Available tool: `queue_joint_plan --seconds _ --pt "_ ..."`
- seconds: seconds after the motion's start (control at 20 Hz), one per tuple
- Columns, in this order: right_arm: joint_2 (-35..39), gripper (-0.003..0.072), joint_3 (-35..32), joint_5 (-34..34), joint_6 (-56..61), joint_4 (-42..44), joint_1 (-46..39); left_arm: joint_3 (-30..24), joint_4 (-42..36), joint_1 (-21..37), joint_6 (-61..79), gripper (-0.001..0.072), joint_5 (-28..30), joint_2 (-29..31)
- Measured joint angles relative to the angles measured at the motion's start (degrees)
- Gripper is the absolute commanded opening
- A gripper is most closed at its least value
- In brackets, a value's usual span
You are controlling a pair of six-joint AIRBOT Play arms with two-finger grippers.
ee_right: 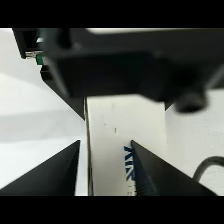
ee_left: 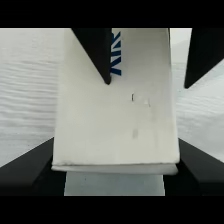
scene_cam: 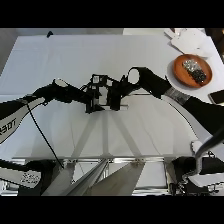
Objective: Fold the box and place the chain.
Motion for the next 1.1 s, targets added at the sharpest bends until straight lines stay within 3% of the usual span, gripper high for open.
queue_joint_plan --seconds 0.45,0.55,0.7,0.8,1.1 --pt "1.86 0.0456 -0.07 -0.61 0.04 -0.24 0.02 0.02 -0.17 0.07 -0.17 0.0214 0.68 0.00" --pt "2.67 0.0323 -0.07 -1.07 0.02 -0.09 0.00 0.02 -0.13 0.07 -0.20 0.0214 0.61 0.00" --pt "4.11 0.0274 -0.07 -1.44 0.04 1.81 -0.66 0.02 -0.09 0.07 -0.17 0.0214 0.55 0.00" --pt "4.66 0.0014 -0.07 -1.68 1.25 4.98 -1.42 0.02 -0.07 0.07 -0.17 0.0214 0.46 0.00" --pt "1.73 0.0007 -0.04 -2.84 9.20 16.65 -2.67 0.02 -0.02 0.07 -0.17 0.0214 0.42 0.00"
